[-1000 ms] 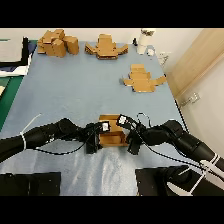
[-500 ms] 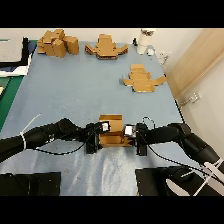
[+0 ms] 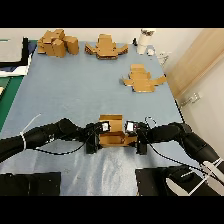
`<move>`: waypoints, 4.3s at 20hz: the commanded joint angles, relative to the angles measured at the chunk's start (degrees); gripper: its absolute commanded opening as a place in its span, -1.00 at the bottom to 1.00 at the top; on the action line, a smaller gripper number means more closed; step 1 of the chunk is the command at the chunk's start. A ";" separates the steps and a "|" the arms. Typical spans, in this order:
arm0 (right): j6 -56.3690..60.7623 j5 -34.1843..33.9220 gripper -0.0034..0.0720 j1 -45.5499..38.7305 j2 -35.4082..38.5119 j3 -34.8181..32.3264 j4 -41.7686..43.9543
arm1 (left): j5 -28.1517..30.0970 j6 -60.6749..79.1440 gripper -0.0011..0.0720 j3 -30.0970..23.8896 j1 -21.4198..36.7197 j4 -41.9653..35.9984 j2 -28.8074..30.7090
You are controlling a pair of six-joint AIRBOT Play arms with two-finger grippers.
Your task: Fold the box.
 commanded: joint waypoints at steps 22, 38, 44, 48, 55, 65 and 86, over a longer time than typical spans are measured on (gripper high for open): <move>-8.50 10.91 -0.49 6.08 -7.04 -0.04 8.41 | 0.00 0.02 0.56 0.02 0.00 0.00 0.00; -8.50 12.94 0.30 8.70 -7.13 -0.13 10.29 | 0.02 0.02 0.55 0.02 0.00 0.02 0.00; -8.46 12.70 0.64 8.70 -8.31 -0.33 10.29 | 0.00 0.02 0.55 0.02 0.00 0.02 0.00; -7.19 12.59 0.64 8.68 -8.26 -0.26 9.86 | 0.02 0.02 0.55 0.02 0.00 0.00 0.00; 22.71 12.04 0.62 8.63 -3.32 1.44 -15.02 | 0.02 0.02 0.55 0.02 0.00 0.00 0.00; 97.35 -8.79 -0.89 6.73 4.31 3.89 -54.38 | 0.02 0.02 0.55 0.02 0.00 0.00 0.00; 84.00 -7.17 -0.90 -11.39 -6.67 3.58 -18.47 | 0.00 0.02 0.55 0.02 -0.02 0.02 0.00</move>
